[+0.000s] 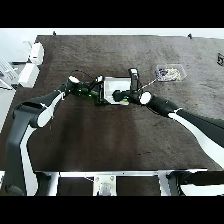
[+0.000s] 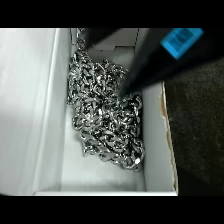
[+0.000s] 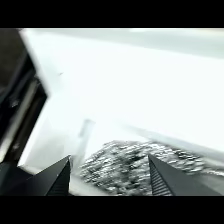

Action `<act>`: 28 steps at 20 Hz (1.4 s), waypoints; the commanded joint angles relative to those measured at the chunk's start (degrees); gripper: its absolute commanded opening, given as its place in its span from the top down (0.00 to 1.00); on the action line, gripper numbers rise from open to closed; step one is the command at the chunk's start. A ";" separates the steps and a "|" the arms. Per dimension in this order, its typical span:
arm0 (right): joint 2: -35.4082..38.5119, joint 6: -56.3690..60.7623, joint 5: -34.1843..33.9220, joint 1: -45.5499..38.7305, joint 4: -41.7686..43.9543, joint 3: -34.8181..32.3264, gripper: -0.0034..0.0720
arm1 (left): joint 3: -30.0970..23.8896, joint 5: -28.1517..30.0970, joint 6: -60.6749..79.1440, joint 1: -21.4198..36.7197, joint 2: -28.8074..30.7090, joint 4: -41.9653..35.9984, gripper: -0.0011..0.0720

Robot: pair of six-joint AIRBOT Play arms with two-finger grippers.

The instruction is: Fold the box and place the chain.

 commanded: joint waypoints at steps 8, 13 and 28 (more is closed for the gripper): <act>5.18 0.33 -0.42 -23.17 -2.84 -0.15 0.23 | 0.00 0.00 0.02 0.04 0.04 0.04 0.60; -7.19 -1.53 6.25 -31.36 2.08 6.08 0.23 | 0.00 0.00 0.02 0.04 0.04 0.04 0.60; -22.21 -5.40 13.40 -32.89 4.68 27.54 0.90 | 0.00 0.02 0.04 0.04 0.04 0.04 0.60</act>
